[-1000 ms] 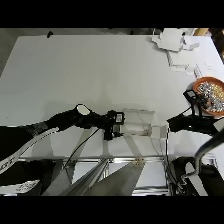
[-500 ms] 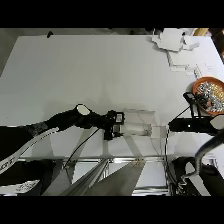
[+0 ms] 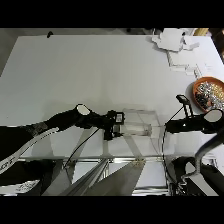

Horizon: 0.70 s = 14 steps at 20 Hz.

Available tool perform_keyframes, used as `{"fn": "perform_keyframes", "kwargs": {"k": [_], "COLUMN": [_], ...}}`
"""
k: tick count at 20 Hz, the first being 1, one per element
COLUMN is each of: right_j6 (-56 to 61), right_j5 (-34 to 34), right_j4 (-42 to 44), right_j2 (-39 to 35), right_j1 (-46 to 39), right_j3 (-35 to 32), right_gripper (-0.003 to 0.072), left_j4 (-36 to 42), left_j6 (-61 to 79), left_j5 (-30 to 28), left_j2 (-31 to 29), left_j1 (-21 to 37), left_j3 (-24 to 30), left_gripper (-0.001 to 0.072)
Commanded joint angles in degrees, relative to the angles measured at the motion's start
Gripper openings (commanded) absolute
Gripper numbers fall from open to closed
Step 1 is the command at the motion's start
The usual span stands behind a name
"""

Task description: Fold the box and place the chain.

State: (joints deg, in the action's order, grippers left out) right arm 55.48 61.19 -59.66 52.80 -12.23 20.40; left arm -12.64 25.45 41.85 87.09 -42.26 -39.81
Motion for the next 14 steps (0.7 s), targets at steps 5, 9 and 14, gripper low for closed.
{"fn": "perform_keyframes", "kwargs": {"k": [5, 9, 14], "right_j6": [-8.3, -9.3, -9.4], "right_j5": [6.0, 8.6, 10.4], "right_j4": [7.9, 10.2, 12.5], "right_j2": [3.7, 1.7, -1.8], "right_j1": [0.0, 0.0, 0.0], "right_j3": [0.4, 0.4, 0.4], "right_gripper": [0.002, 0.0037, 0.021], "left_j4": [0.0, 0.0, 0.0], "left_j6": [0.0, 0.0, 0.0], "left_j5": [0.0, 0.0, 0.0], "left_j2": [0.0, 0.0, 0.0], "left_j1": [0.0, 0.0, 0.0], "left_j3": [0.0, 0.0, 0.0], "left_gripper": [0.0218, 0.0218, 0.0218]}}
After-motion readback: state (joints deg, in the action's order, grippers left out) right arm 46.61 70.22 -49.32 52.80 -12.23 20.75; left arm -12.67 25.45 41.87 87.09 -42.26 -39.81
